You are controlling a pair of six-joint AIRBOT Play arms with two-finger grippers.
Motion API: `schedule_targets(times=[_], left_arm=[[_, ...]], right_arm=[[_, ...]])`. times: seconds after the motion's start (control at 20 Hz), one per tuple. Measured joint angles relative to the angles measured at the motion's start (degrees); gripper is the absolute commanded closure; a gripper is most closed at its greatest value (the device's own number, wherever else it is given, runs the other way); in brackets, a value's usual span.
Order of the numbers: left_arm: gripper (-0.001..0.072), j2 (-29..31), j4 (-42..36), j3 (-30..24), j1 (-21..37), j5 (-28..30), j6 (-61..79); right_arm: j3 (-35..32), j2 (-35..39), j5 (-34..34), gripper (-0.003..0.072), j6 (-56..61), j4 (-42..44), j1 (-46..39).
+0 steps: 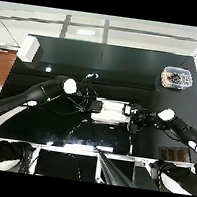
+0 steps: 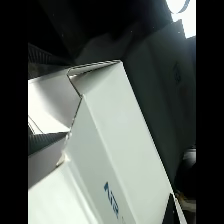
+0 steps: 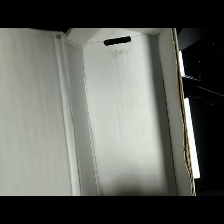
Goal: Fold the box and place the chain.
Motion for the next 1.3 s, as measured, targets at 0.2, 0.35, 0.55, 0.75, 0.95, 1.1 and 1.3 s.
schedule_targets(times=[0.2,0.35,0.55,0.75,0.95,1.1,1.3], left_arm=[[0.0244,-0.04,0.52,0.96,-0.87,0.02,-0.5],[0.0244,-0.04,0.9,1.79,-1.4,0.04,-1.46],[0.0244,-0.04,3.41,2.19,-1.75,-0.63,-4.7],[0.0244,-0.48,7.39,2.45,-3.23,-0.94,-10.27],[0.0244,-2.29,11.08,3.96,-5.57,-1.22,-15.37],[0.0244,-5.14,14.99,7.08,-7.52,-3.32,-18.56],[0.0244,-9.84,22.99,13.14,-10.01,-10.34,-24.41]], right_arm=[[0.0,0.0,0.0,0.0371,0.0,-0.02,-0.02],[0.0,0.0,0.0,0.0371,0.0,-0.02,-0.02],[0.0,0.0,0.0,0.0371,0.0,-0.02,-0.02],[0.0,0.0,0.0,0.0371,0.0,-0.02,-0.02],[0.0,0.0,0.0,0.0371,0.0,-0.02,-0.02],[0.0,0.0,0.0,0.0371,0.0,-0.02,-0.02],[0.0,0.0,0.0,0.0371,0.0,-0.04,-0.02]])
